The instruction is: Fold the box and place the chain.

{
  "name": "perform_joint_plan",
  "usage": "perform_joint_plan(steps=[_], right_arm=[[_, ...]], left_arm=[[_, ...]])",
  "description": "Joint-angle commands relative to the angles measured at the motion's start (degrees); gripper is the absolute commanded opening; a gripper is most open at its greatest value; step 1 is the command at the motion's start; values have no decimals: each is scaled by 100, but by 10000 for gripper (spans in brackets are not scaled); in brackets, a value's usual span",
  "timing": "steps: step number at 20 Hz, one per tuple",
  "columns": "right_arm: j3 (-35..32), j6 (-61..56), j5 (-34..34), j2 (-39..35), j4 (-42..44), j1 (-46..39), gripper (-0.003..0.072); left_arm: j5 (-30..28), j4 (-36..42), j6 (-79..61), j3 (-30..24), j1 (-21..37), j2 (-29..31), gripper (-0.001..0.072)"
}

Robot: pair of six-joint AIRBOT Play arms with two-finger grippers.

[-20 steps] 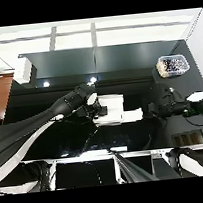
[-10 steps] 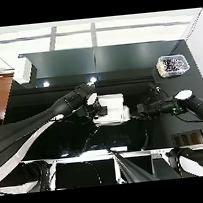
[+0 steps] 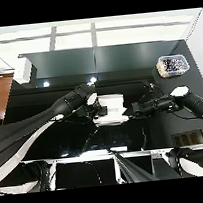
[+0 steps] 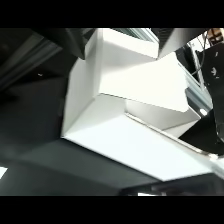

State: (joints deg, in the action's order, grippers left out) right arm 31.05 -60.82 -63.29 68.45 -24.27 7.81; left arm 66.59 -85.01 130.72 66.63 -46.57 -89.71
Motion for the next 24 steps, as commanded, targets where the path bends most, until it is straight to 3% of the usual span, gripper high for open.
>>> perform_joint_plan(steps=[1,5,13,20,21,22,24], right_arm=[[170,-376,350,2,-39,520,475],[721,-1939,726,2,-1703,1027,475],[1318,-3600,988,4,-3206,1993,475],[1609,-4404,911,107,-3626,2358,473],[1609,-4404,885,170,-3626,2374,397],[1609,-4404,870,232,-3626,2393,367],[1609,-4524,870,332,-3735,2476,367]], left_arm=[[-4,-2,0,2,2,2,27],[-4,-2,0,2,2,2,27],[-13,-2,0,2,2,2,27],[-11,-2,-2,2,2,2,27],[-11,-2,-2,2,2,2,27],[-9,-2,-2,2,2,2,27],[-7,-2,-2,2,2,2,27]])
